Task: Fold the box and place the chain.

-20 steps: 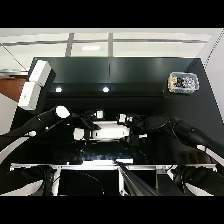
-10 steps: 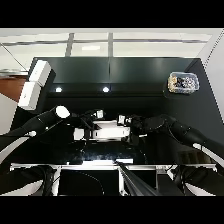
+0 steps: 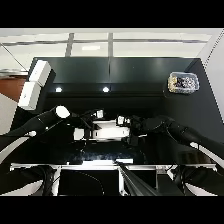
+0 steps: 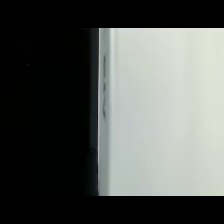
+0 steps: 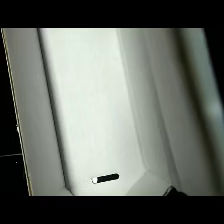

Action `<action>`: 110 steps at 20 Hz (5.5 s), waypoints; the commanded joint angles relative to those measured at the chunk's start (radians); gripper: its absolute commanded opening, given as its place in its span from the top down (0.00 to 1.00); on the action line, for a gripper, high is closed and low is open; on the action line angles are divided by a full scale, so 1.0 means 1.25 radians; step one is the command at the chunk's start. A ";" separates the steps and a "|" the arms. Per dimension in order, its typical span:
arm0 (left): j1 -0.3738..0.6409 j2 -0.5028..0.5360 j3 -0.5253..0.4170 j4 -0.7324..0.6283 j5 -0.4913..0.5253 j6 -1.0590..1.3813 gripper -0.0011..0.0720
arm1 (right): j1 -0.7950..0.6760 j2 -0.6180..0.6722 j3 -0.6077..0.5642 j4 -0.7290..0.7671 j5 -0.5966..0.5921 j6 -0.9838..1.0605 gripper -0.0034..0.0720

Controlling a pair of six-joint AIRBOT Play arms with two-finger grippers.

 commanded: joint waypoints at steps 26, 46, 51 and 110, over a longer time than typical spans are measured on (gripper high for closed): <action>0.000 0.001 0.001 0.001 0.000 -0.001 0.95 | 0.009 -0.005 0.000 -0.024 -0.002 0.001 0.03; 0.000 0.001 0.001 0.001 0.000 -0.002 0.93 | 0.010 0.002 -0.001 -0.024 -0.002 0.003 0.26; 0.025 0.035 0.001 0.002 0.000 -0.045 0.41 | 0.010 0.002 0.000 -0.024 -0.002 0.008 0.26; 0.255 0.227 -0.028 0.188 -0.356 -0.150 0.02 | 0.010 0.002 0.000 -0.024 -0.002 0.008 0.26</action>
